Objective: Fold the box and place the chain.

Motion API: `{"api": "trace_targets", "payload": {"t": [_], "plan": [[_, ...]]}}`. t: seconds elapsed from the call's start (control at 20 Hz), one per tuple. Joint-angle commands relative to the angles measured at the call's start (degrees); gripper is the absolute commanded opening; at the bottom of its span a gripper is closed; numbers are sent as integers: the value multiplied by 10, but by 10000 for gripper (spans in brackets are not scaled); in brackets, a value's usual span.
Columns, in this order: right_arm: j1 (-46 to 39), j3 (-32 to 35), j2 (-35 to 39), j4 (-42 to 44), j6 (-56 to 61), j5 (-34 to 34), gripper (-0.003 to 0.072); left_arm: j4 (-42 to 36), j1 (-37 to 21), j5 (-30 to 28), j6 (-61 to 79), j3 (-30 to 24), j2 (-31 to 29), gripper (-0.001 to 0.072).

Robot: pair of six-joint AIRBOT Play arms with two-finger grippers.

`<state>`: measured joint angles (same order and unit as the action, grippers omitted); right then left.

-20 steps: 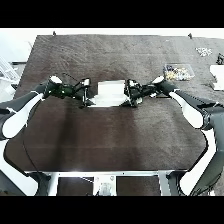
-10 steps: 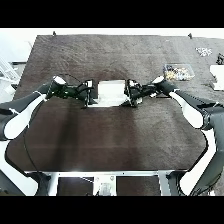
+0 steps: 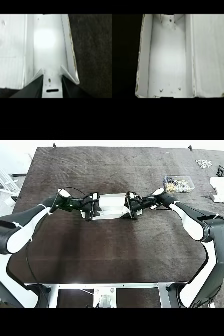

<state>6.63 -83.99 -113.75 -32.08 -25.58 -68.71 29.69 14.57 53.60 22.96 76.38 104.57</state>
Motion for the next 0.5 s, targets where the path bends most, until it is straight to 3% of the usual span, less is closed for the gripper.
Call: {"api": "trace_targets", "payload": {"t": [0.0, 0.05, 0.1, 0.15, 0.2, 0.25, 0.45], "plan": [[1, 0, 0, 1, 0, 1, 567, -28, 9, -15, 0, 0, 1, 293], [1, 0, 0, 1, 0, 1, 567, -37, 9, -16, 0, 0, 3, 426], [1, 0, 0, 1, 0, 1, 567, -45, 9, -17, 0, 0, 7, 508], [1, 0, 0, 1, 0, 1, 567, -46, 9, -17, -1, 0, 10, 508], [1, 0, 0, 1, 0, 1, 567, -47, 9, -16, -1, 0, 14, 565], [1, 0, 0, 1, 0, 1, 567, -47, 9, -21, -7, 0, 17, 672], [1, 0, 0, 1, 0, 1, 567, -46, 9, -26, -15, 0, 18, 667]]}}
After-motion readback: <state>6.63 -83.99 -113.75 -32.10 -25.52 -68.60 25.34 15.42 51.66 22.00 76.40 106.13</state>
